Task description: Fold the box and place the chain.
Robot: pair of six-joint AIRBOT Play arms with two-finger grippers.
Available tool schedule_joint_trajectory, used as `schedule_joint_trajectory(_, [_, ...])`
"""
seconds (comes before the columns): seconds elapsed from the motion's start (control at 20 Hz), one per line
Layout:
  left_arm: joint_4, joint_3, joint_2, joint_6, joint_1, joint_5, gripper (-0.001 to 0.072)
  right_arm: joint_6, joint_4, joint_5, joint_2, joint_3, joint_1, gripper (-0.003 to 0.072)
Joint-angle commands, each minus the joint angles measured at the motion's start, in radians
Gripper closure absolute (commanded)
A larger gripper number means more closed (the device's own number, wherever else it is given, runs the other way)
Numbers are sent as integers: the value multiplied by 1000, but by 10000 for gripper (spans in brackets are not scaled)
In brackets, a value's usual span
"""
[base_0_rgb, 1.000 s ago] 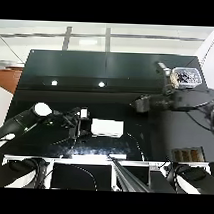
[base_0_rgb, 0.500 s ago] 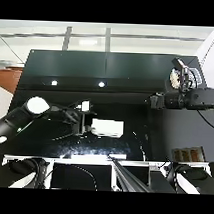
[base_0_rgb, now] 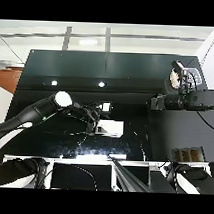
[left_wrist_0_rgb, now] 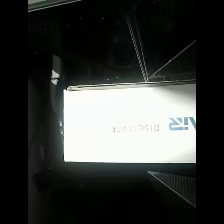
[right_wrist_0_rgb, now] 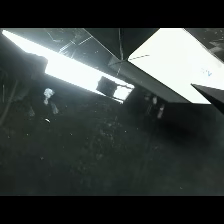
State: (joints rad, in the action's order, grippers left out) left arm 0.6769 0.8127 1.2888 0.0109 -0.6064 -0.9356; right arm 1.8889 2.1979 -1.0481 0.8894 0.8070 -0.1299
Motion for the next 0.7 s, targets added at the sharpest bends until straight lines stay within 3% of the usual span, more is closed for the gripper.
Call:
schedule_joint_trajectory(0.0, [8,10,25,-3,-11,0,0,-1,0,-3,0,-5,1,664])
schedule_joint_trajectory(0.2, [86,9,27,83,-22,27,0,0,-1,4,0,-5,1,664])
schedule_joint_trajectory(0.65, [86,9,31,96,-41,47,-1,0,-3,16,0,-5,1,664])
